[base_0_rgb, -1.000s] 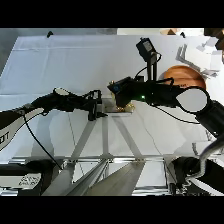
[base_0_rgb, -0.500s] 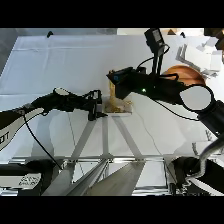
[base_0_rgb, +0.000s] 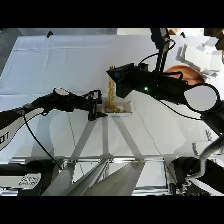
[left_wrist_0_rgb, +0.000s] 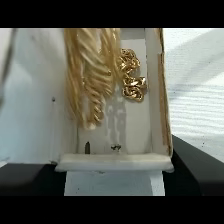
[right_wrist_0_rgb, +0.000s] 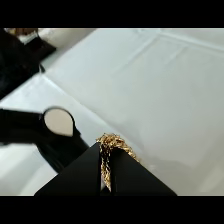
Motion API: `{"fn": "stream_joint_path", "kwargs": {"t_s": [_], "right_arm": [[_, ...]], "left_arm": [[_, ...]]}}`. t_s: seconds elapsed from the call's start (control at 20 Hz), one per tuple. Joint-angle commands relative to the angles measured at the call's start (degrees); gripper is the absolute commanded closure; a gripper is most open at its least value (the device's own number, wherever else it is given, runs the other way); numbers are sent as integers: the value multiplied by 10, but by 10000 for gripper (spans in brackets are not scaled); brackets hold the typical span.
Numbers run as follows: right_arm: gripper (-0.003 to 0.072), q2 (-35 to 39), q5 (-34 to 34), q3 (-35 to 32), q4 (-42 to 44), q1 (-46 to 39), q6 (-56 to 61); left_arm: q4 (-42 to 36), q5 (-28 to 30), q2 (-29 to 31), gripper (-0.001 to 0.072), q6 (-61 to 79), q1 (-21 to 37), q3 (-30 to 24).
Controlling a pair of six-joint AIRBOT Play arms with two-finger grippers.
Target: Fold the box and place the chain.
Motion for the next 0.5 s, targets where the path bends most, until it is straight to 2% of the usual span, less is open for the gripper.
{"fn": "stream_joint_path", "kwargs": {"t_s": [0.0, 0.1, 0.25, 0.45], "right_arm": [[676, -7, 56, -6, -105, 0, 54], [676, -17, 90, -16, -184, 0, 110], [676, -24, 95, -48, -276, 0, 173], [675, -29, 94, -99, -286, 0, 178]], "left_arm": [[0, 0, 0, 318, 0, 0, 0], [0, 0, 0, 318, 0, 0, 0], [0, 0, 0, 318, 0, 0, 0], [0, 0, 0, 318, 0, 0, 0]]}}
